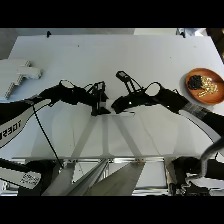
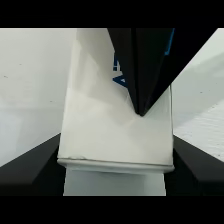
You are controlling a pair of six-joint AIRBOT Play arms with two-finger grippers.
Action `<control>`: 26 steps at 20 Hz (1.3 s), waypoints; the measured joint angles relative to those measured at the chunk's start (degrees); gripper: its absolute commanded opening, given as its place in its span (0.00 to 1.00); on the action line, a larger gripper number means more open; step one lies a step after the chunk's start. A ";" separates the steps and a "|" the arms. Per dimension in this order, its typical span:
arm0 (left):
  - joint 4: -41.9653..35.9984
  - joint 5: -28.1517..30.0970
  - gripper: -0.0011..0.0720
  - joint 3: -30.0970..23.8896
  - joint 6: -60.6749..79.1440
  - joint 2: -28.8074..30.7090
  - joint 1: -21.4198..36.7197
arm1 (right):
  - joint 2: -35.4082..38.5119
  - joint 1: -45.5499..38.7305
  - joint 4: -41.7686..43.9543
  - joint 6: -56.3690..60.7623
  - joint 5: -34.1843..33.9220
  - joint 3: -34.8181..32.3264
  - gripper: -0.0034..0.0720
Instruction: Fold the box and place the chain.
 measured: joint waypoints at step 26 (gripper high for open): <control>-0.04 0.48 0.64 0.09 0.28 0.02 0.09 | 22.45 -32.92 -29.70 15.65 -2.89 0.00 0.06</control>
